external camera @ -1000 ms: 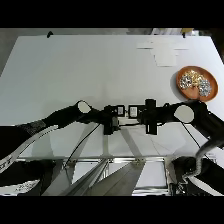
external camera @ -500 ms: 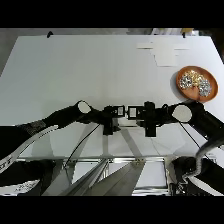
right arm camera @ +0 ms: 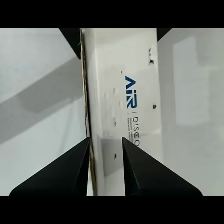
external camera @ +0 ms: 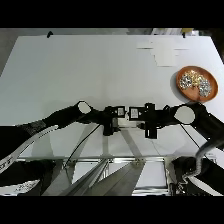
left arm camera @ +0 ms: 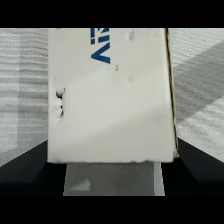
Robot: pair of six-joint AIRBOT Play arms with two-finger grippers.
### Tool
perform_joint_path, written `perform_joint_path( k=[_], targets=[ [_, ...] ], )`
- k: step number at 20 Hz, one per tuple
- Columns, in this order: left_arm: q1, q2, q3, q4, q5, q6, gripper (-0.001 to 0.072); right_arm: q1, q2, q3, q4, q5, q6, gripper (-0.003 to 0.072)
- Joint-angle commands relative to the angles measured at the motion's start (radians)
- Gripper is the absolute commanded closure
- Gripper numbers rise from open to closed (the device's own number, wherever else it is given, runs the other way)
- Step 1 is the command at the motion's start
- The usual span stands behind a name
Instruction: Fold the box and place the chain.
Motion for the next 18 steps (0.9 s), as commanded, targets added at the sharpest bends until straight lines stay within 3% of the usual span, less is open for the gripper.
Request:
perform_joint_path(
  k=[1, 4, 18],
  targets=[
    [0.000, 0.000, 0.000, 0.000, 0.004, 0.000, 0.0439, -0.006, 0.035, 0.000, 0.016, -0.006, 0.000, 0.0443],
    [0.000, 0.000, 0.000, 0.000, 0.004, 0.000, 0.0439, -0.050, 0.029, 0.000, 0.058, -0.007, 0.000, 0.0649],
    [0.000, 0.000, 0.000, 0.000, 0.004, 0.000, 0.0439, -0.061, -0.069, -0.021, 0.074, 0.027, -0.001, 0.0653]
  ],
)
